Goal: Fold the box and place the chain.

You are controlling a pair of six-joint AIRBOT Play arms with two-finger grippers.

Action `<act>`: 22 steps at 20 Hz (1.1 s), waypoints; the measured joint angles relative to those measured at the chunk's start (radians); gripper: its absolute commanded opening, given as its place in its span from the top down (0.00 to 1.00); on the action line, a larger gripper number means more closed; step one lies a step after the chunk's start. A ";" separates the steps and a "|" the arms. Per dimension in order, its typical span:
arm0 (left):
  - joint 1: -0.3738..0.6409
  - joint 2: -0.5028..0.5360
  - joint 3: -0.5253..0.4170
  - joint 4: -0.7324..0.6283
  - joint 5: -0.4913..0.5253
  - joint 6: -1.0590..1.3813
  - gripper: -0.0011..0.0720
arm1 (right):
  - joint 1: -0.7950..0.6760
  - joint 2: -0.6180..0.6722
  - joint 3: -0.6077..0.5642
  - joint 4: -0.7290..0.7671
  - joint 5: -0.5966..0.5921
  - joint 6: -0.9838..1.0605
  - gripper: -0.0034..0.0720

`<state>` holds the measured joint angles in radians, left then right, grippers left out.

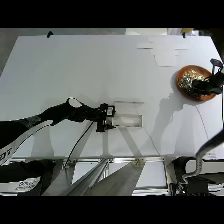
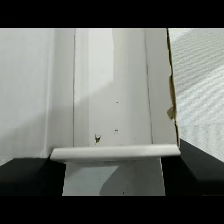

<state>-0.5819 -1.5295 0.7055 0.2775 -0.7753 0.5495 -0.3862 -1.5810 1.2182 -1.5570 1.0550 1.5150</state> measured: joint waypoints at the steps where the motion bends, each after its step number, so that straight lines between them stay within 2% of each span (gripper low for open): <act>1: 0.000 0.000 0.000 0.000 0.000 0.000 0.97 | -0.001 -0.003 0.000 0.002 -0.007 -0.002 0.75; 4: 0.000 0.000 0.000 0.000 0.000 0.000 0.97 | -0.002 -0.009 0.000 0.005 -0.019 -0.005 0.76; 5: 0.000 0.000 0.000 0.000 0.000 0.000 0.97 | -0.002 -0.011 0.000 0.006 -0.022 -0.005 0.82; 6: 0.000 0.000 0.000 0.000 0.000 0.000 0.97 | -0.002 -0.014 0.000 0.006 -0.024 -0.005 0.93; 13: 0.000 0.000 0.000 0.000 0.000 0.000 0.97 | -0.002 -0.018 0.000 0.008 -0.020 -0.006 0.93; 22: 0.000 0.000 0.000 0.000 0.000 0.000 0.97 | -0.002 0.046 0.000 -0.018 -0.011 -0.040 0.94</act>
